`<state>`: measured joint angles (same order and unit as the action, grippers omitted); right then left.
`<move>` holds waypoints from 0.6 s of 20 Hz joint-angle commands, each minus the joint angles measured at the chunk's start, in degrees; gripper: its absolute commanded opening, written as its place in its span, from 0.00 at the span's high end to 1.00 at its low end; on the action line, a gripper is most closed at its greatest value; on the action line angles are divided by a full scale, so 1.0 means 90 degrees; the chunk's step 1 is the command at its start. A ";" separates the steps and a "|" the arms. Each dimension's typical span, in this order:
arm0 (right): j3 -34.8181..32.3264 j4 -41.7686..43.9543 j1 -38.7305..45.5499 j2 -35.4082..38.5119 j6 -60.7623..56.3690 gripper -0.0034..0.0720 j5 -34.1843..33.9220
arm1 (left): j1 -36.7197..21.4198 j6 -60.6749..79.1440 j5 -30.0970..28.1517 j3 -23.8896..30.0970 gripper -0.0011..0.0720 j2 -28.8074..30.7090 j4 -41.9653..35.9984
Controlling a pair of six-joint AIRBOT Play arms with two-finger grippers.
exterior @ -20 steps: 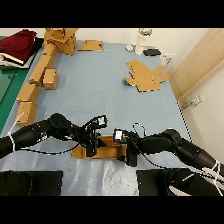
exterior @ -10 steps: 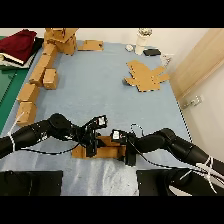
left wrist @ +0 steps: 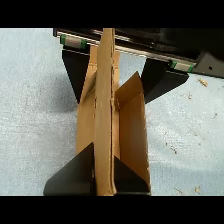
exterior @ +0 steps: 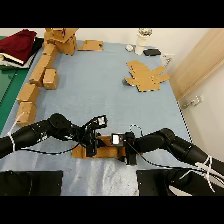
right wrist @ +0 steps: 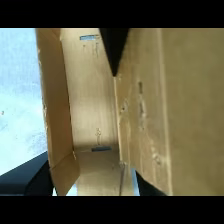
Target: Fold the box.
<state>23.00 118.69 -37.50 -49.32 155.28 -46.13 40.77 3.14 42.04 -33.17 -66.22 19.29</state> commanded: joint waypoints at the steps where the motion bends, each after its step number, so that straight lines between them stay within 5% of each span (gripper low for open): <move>1: 0.0000 0.0078 -0.0002 0.0000 0.0306 0.02 -0.0032 | -0.0005 0.0002 -0.0002 0.0002 0.97 0.0002 0.0000; 12: 0.0000 0.0121 0.0002 -0.0318 0.0471 0.03 0.0197 | -0.0005 0.0002 -0.0002 0.0002 0.97 0.0002 0.0002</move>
